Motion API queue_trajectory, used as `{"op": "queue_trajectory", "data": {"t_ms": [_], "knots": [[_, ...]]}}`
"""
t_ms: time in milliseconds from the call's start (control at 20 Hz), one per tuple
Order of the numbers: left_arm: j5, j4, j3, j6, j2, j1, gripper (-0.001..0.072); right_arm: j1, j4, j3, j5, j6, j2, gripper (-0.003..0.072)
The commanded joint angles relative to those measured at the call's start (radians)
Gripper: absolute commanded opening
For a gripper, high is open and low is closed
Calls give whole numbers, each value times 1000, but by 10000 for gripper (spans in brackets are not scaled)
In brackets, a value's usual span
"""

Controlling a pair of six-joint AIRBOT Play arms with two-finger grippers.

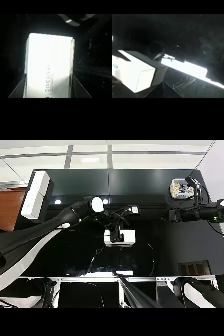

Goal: Fold the box and place the chain.

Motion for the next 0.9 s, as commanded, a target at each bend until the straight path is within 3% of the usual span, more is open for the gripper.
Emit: {"op": "queue_trajectory", "data": {"t_ms": [0, 300, 350, 400, 450, 650, 700, 850], "knots": [[-15, 115, 9, -13, -1, -37, 715, 0, 0, 1, -4, 0, 0, 18], [3, 287, 9, -147, -30, -86, 711, 0, 3, -21, -16, 1, 0, 18], [13, 309, 9, -168, -42, -93, 670, 0, 3, -24, -17, 4, 0, 18], [12, 337, 11, -198, -46, -98, 455, 0, 3, -26, -16, 4, 0, 18], [-12, 358, 18, -235, -45, -99, 390, -2, 3, -25, -17, 4, 0, 18], [-178, 495, 84, -449, 8, -44, 324, -15, 1, -26, -16, 12, 0, 18], [-219, 516, 82, -504, 46, -13, 285, -15, 1, -26, -16, 12, 0, 18], [-343, 526, 59, -645, 167, 128, 285, -15, 1, -26, -16, 12, 0, 18]]}}
